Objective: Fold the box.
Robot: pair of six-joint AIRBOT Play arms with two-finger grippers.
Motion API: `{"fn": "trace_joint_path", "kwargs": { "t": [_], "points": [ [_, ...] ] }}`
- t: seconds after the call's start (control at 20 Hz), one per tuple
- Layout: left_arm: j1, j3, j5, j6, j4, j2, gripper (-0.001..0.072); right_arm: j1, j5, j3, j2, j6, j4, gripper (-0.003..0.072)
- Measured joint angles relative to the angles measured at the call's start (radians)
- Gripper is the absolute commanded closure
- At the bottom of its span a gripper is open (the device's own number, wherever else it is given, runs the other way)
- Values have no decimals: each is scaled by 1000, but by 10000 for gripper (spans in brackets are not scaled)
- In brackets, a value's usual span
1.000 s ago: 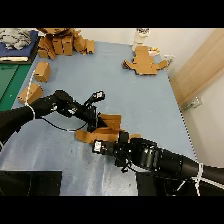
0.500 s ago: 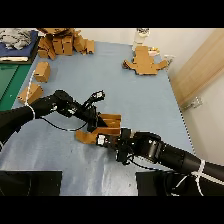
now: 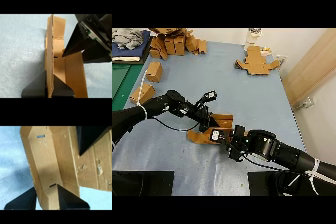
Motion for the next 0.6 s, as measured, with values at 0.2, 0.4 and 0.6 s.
{"fn": "trace_joint_path", "kwargs": {
  "t": [0.2, 0.4, 0.6],
  "points": [
    [0, 0, 0, 0, -1, 0, 696, 0, 3, 0, 0, 5, 1, 291],
    [0, 0, 0, 0, -1, 0, 696, 0, 3, 0, 0, 8, 1, 291],
    [-1, 0, 0, 0, -2, 0, 696, 0, -4, 0, 0, 10, 16, 289]
  ]
}}
